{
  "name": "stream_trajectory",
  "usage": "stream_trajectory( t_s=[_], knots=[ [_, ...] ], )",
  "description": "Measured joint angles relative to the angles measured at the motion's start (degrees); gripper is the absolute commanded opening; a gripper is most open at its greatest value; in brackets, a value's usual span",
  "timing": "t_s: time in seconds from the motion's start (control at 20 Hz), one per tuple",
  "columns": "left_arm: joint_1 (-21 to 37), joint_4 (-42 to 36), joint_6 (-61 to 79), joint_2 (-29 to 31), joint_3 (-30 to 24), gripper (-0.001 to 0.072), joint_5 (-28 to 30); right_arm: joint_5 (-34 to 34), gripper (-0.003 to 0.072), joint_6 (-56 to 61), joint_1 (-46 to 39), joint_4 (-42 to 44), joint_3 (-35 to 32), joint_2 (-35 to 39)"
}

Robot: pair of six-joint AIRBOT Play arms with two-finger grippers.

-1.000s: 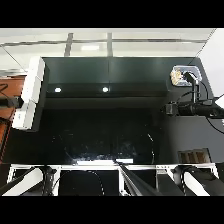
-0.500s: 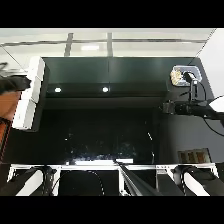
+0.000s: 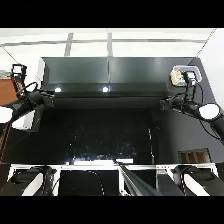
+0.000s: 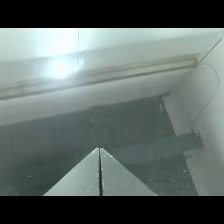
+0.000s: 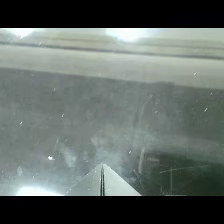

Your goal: Fold the box and place the chain.

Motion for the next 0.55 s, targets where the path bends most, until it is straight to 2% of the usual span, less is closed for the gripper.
stream_trajectory(
  t_s=[0.55],
  knots=[
    [-0.63,-0.24,0.17,0.31,-1.11,0.0029,1.66,-1.7,0.0013,-0.09,0.17,-0.24,-0.22,0.0]
  ],
)
